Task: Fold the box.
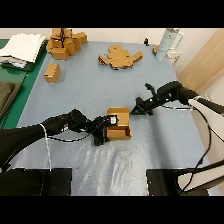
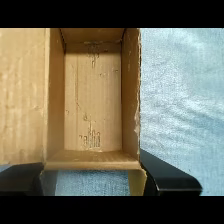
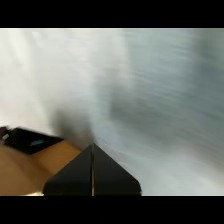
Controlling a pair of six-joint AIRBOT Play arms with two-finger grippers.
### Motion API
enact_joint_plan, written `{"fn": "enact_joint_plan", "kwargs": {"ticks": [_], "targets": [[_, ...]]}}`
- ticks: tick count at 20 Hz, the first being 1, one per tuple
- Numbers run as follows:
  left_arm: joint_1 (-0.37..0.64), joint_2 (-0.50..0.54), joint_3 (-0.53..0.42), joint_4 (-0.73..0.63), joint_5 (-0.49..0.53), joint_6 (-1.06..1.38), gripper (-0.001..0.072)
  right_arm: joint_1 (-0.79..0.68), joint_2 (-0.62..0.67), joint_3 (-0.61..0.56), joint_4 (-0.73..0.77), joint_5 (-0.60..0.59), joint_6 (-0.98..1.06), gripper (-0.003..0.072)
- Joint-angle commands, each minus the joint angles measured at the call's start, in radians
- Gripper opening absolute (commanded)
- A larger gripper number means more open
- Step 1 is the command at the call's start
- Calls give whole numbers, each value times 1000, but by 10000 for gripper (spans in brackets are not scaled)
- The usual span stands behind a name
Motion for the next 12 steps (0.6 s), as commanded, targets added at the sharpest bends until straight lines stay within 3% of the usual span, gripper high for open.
{"fn": "enact_joint_plan", "kwargs": {"ticks": [1, 5, 10, 12], "targets": [[0, 0, 0, 0, 0, 0, 463, 29, -92, 53, 205, -97, -327, 3], [0, 0, 0, 0, 0, 0, 463, 113, 2, 10, 193, -197, -460, 3], [0, 0, 0, 0, 0, 0, 463, 185, 232, -191, 132, -77, -500, 3], [0, 0, 0, 0, 0, 0, 463, 229, 326, -286, 68, 39, -498, 4]]}}
